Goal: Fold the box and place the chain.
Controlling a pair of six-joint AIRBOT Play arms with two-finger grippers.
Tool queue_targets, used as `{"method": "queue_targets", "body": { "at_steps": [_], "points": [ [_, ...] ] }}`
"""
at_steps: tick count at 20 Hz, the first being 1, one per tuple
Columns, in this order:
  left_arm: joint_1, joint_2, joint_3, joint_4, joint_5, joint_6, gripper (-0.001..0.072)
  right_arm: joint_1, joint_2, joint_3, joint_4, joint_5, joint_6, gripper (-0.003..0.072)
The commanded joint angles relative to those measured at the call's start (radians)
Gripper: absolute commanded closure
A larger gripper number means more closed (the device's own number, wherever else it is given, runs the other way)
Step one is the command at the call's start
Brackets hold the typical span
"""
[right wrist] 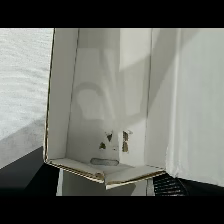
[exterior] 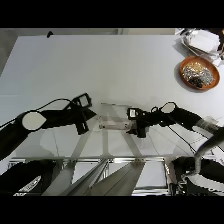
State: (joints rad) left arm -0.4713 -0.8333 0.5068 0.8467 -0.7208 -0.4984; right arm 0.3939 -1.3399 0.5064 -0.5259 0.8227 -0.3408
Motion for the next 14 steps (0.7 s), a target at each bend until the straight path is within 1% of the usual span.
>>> {"method": "queue_targets", "body": {
  "at_steps": [1,3,4,6,8,10,12,14],
  "points": [
    [0.161,0.066,0.000,0.142,-0.116,-0.438,0.0706,0.000,0.001,0.001,0.000,0.000,0.000,0.0307],
    [0.252,0.061,-0.002,0.236,-0.161,-0.573,0.0706,0.000,0.001,0.001,0.000,0.000,-0.001,0.0307],
    [0.288,0.055,-0.009,0.275,-0.164,-0.620,0.0705,0.000,0.001,0.001,0.000,0.000,-0.001,0.0307],
    [0.338,0.036,-0.031,0.287,-0.160,-0.719,0.0705,0.000,0.001,0.001,0.000,0.000,-0.001,0.0307],
    [0.344,0.009,-0.036,0.277,-0.182,-0.744,0.0705,0.000,0.001,0.001,0.000,0.000,0.000,0.0307],
    [0.335,-0.032,-0.036,0.213,-0.196,-0.734,0.0701,0.000,0.001,0.001,0.000,0.000,-0.001,0.0307],
    [0.309,-0.093,-0.036,0.164,-0.188,-0.668,0.0702,0.000,0.001,0.001,0.000,0.000,-0.001,0.0307],
    [0.277,-0.152,-0.036,0.151,-0.179,-0.662,0.0703,0.000,0.001,0.001,0.000,0.000,0.000,0.0307]
  ]
}}
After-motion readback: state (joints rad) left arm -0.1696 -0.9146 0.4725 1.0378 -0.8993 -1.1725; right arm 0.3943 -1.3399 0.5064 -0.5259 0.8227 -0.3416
